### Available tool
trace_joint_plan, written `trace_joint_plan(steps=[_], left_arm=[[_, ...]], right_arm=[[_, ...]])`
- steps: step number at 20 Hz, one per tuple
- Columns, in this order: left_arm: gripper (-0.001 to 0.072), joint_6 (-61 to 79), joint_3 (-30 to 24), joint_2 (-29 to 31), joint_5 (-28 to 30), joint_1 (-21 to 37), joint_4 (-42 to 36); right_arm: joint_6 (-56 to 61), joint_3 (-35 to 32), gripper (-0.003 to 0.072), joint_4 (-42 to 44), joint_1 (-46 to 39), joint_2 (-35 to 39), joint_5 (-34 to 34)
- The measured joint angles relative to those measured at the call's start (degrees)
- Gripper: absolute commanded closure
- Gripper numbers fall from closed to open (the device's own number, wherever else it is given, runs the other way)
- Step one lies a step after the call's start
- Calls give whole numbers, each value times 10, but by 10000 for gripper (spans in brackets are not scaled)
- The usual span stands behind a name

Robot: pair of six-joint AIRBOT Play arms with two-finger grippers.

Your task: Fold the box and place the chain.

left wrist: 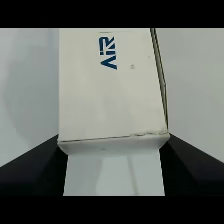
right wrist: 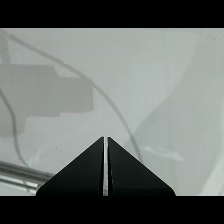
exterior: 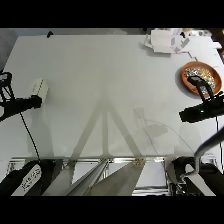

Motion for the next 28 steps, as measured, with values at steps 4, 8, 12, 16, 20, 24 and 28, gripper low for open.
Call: trace_joint_plan(steps=[4,8,12,16,20,24,28], left_arm=[[106,-15,0,-17,-9,7,9],[14,-19,0,-21,-29,9,-6],[14,-21,0,-3,-39,9,-9],[15,-21,0,63,-57,-10,-9],[16,-21,0,146,-114,-53,-5],[16,-21,0,183,-161,-79,6],[17,-23,-1,193,-186,-87,10]], right_arm=[[0,0,649,0,0,0,0],[0,0,649,0,0,0,0],[0,0,649,0,0,0,0],[0,0,649,0,0,0,0],[0,0,649,0,0,0,0],[0,0,649,0,0,0,0],[0,0,649,0,0,0,0]])
